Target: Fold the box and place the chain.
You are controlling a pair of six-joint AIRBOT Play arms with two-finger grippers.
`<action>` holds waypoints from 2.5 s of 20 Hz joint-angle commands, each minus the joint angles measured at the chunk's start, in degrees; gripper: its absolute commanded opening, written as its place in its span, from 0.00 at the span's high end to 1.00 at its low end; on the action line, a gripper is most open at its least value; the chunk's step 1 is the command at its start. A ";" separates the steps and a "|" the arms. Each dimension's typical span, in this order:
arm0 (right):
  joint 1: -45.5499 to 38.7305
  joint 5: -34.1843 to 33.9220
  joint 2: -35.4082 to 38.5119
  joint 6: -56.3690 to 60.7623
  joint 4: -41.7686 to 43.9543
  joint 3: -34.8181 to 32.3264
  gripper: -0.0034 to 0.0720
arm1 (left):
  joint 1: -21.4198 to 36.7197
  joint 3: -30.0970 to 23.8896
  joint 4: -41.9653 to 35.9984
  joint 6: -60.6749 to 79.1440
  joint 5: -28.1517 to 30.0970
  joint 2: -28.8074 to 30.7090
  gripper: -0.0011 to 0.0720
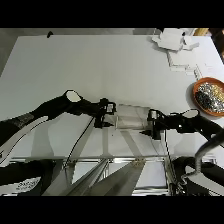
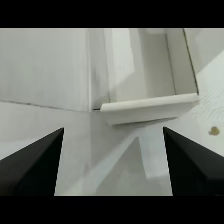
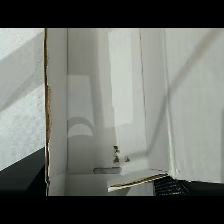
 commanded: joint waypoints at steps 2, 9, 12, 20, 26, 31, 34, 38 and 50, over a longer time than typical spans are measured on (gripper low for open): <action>0.00 0.00 0.00 0.02 0.00 0.00 0.34 | -0.11 -0.22 -1.36 1.55 -2.64 -1.73 0.03; 0.00 0.02 0.00 0.02 0.00 0.00 0.34 | -1.77 -0.24 -4.50 1.53 -3.10 -2.75 0.03; 0.00 0.02 0.00 0.02 0.00 0.00 0.34 | -1.77 -0.74 -4.87 1.36 -3.17 -2.75 0.03; 0.00 0.02 0.00 0.02 0.00 0.00 0.34 | -2.97 -3.45 -9.11 4.55 -0.55 -3.80 0.03; 0.00 0.02 0.00 0.02 0.00 0.00 0.34 | -3.32 -3.50 -9.53 4.20 0.11 -4.42 0.04; 0.00 0.00 0.00 0.02 0.00 0.00 0.34 | -3.69 -3.50 -8.66 4.31 0.11 -4.42 0.40; 0.00 0.00 0.00 0.02 0.00 0.00 0.34 | -4.48 -3.50 -6.88 4.35 0.11 -4.35 0.61; 0.00 0.00 0.00 0.02 0.00 0.00 0.34 | -4.63 -3.50 -6.29 4.31 0.04 -4.33 0.61; 0.00 0.02 0.00 0.02 0.00 0.00 0.34 | -4.68 -3.50 -6.32 4.31 -0.15 -4.33 0.61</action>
